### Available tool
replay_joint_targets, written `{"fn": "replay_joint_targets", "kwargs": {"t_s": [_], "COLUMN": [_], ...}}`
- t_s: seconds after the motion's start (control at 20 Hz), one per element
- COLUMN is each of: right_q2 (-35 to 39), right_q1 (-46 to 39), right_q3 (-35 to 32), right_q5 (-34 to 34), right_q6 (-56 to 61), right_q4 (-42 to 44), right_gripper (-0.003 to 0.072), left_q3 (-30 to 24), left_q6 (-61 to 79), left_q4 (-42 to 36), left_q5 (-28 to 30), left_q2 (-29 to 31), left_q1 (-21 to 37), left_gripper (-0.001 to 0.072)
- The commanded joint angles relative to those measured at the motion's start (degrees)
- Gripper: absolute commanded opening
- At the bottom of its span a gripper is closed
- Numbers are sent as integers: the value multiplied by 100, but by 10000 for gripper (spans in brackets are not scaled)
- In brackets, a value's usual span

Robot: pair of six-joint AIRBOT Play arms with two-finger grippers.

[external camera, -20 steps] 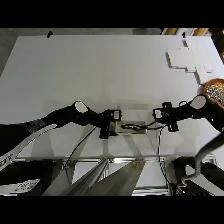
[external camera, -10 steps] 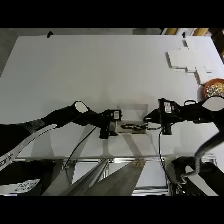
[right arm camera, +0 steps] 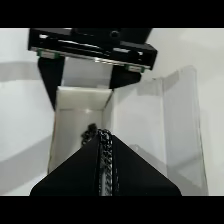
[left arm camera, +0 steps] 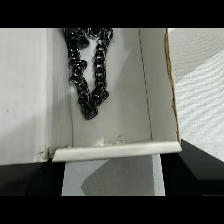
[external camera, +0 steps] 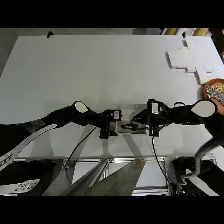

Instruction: Fold the box and place the chain.

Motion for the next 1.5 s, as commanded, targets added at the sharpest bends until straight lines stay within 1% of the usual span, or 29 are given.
{"fn": "replay_joint_targets", "kwargs": {"t_s": [0.0,0.05,0.1,0.15,0.2,0.25,0.35,0.45,0.55,0.7,0.8,1.05,1.3,1.45], "right_q2": [2,2,2,4,20,37,153,363,522,350,76,-601,-1346,-1561], "right_q1": [122,122,122,122,122,122,44,-197,-625,-1414,-1731,-1733,-1733,-1735], "right_q3": [-4,-4,-4,-4,-2,-2,-2,-2,-2,-7,-57,-74,-74,-74], "right_q5": [-328,-262,-203,-199,-208,-212,-164,-164,-168,-190,-308,-382,-380,-439], "right_q6": [151,155,166,166,168,170,439,533,531,487,459,-487,-848,-894], "right_q4": [-496,-623,-713,-732,-796,-892,-1056,-1388,-1888,-2651,-2638,-2470,-2468,-2470], "right_gripper": [26,83,203,272,295,291,170,168,170,181,182,182,182,181], "left_q3": [-2,-2,-2,-2,-2,-2,-2,-2,-2,-2,-2,-2,-2,-2], "left_q6": [2,2,2,2,2,2,2,2,2,2,2,2,2,2], "left_q4": [0,0,0,0,2,0,2,2,2,2,2,2,0,2], "left_q5": [0,0,2,0,0,2,0,0,0,0,0,0,0,0], "left_q2": [2,2,2,2,2,2,2,2,2,2,2,2,2,2], "left_q1": [4,4,4,4,4,4,4,4,7,4,4,4,4,4], "left_gripper": [289,289,289,289,289,289,289,289,289,289,289,289,289,289]}}
